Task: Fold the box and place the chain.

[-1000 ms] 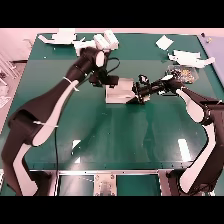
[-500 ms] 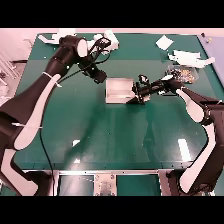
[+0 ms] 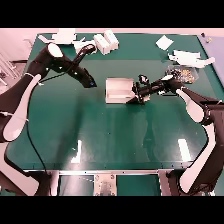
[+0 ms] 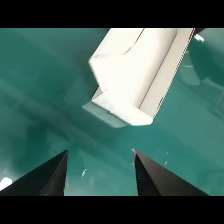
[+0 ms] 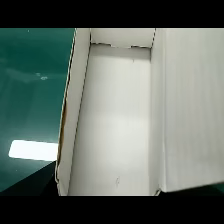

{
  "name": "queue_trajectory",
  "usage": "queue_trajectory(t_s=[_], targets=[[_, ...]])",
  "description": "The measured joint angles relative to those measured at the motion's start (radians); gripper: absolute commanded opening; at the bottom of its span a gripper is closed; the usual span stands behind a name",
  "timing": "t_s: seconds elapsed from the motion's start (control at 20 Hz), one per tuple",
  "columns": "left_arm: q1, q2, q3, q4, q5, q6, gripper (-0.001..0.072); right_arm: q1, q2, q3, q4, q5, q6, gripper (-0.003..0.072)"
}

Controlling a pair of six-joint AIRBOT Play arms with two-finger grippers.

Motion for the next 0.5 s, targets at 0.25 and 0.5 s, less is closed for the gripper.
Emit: queue_trajectory(t_s=[0.25,0.5], targets=[[0.031,-0.002,-0.058,-0.08,0.034,0.159,0.063,0.0,0.0,0.0,0.0,0.0,0.0,0.0495],[0.036,-0.002,-0.179,-0.198,0.03,0.463,0.0678,0.0,0.0,0.0,0.0,0.0,0.0,0.0495]])
